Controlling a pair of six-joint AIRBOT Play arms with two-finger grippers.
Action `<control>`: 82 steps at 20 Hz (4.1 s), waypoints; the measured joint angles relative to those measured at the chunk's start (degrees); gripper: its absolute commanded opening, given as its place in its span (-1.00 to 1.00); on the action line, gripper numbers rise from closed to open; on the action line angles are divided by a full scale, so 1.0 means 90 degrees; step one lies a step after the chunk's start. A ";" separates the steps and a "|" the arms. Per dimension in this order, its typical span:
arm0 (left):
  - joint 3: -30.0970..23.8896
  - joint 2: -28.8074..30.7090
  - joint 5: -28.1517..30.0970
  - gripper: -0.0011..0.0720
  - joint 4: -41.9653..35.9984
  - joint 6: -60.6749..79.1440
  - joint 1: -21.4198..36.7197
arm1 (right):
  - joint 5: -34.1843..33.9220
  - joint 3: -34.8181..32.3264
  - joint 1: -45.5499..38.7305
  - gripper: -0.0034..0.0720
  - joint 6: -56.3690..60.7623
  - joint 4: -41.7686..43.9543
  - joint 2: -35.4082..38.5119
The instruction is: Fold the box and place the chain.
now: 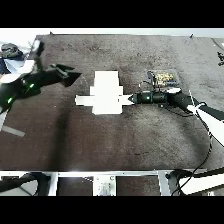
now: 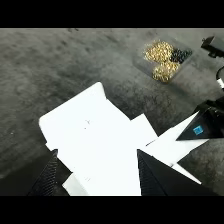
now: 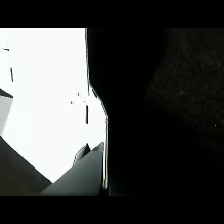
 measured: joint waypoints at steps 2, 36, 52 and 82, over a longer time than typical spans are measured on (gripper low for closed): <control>0.1117 -0.0901 -0.0170 0.51 0.0753 -0.0755 -0.0165 | 0.0015 -0.0053 0.0007 -0.89 -0.0308 0.0308 0.0007; 0.5680 -0.5236 -0.3514 -0.23 0.2157 -0.3400 -0.0520 | 0.0146 -0.0112 -0.0005 -0.88 -0.1462 0.0636 0.0012; 0.5680 -0.5248 -0.3910 -0.94 0.2443 -0.2747 -0.0532 | -0.0017 -0.0112 -0.0243 -0.02 -0.1389 0.0733 0.0075; 0.5217 -0.5277 -0.2965 -0.94 0.2416 0.1819 -0.0580 | 0.0478 -0.0107 -0.1319 0.04 -0.1566 0.0525 0.0515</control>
